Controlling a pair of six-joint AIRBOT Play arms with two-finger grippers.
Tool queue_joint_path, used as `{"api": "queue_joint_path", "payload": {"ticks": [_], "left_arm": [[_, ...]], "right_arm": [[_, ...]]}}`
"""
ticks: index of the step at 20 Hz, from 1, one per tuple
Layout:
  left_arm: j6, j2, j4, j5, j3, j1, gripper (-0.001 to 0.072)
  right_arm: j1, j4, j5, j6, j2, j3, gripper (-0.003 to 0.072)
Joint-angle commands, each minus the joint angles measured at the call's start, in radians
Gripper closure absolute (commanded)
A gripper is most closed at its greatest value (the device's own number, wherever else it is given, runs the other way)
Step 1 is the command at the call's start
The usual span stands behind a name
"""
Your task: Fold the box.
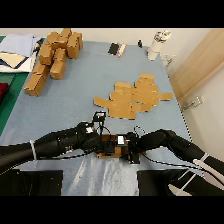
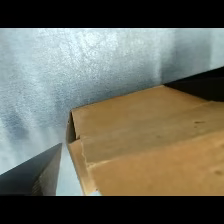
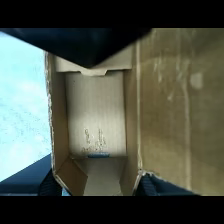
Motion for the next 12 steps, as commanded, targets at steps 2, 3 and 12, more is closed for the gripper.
{"api": "queue_joint_path", "payload": {"ticks": [2,3,12], "left_arm": [[-0.072,-0.065,0.06,-0.059,0.039,-0.021,0.0128],[-0.083,-0.075,0.06,-0.065,0.042,-0.021,0.0127],[-0.12,-0.115,0.083,-0.069,0.064,-0.045,0.023]], "right_arm": [[0.0,0.0,0.0,0.0,0.001,0.0,0.0184],[0.0,0.0,0.0,0.0,0.001,0.0,0.0184],[0.0,0.0,0.0,0.0,0.001,0.0,0.0185]]}}
